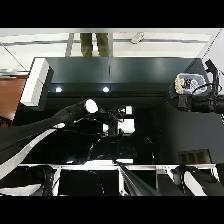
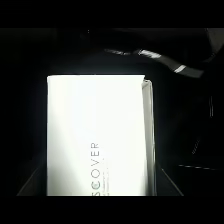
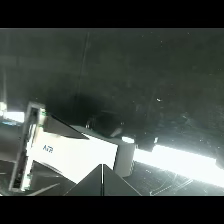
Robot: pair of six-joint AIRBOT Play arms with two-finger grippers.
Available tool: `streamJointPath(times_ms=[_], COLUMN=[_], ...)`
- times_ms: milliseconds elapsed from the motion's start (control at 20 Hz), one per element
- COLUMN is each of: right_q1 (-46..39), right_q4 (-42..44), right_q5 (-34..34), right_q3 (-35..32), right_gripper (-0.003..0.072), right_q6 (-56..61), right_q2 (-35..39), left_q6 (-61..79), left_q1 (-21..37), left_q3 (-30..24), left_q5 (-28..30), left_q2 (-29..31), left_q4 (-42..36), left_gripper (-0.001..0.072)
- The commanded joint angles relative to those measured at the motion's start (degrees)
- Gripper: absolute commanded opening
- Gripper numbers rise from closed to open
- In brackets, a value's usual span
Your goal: Fold the box and place the chain.
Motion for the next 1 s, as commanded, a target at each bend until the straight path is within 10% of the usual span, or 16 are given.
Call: streamJointPath(times_ms=[0, 150, 300, 400, 650, 950], right_q1=[0.0, 0.0, 0.0, 0.0, 0.0, 0.0], right_q4=[0.0, 0.0, 0.0, 0.0, 0.0, -0.2], right_q5=[0.0, 0.0, 0.0, 0.0, 0.0, 0.0], right_q3=[0.1, 0.1, 0.1, 0.1, 0.1, 0.1], right_gripper=[0.0009, 0.0010, 0.0009, 0.0009, 0.0009, 0.0010], right_q6=[0.0, 0.0, 0.0, 0.0, 0.0, -0.2], right_q2=[0.0, 0.0, 0.0, 0.0, 0.0, 0.0], left_q6=[-1.5, -3.8, -3.9, -4.4, -25.1, -66.0], left_q1=[-1.4, -1.6, -1.5, -1.1, 5.5, 31.8], left_q3=[0.0, 0.1, 0.1, 0.1, 0.0, -0.8], left_q5=[2.4, 4.5, 4.1, 4.2, -0.5, -22.9], left_q2=[-1.2, -1.2, -0.8, 0.7, 9.0, 15.9], left_q4=[0.6, 0.6, 0.7, 1.2, 18.1, 43.6], left_gripper=[0.0716, 0.0676, 0.0335, 0.0271, 0.0218, 0.0219])
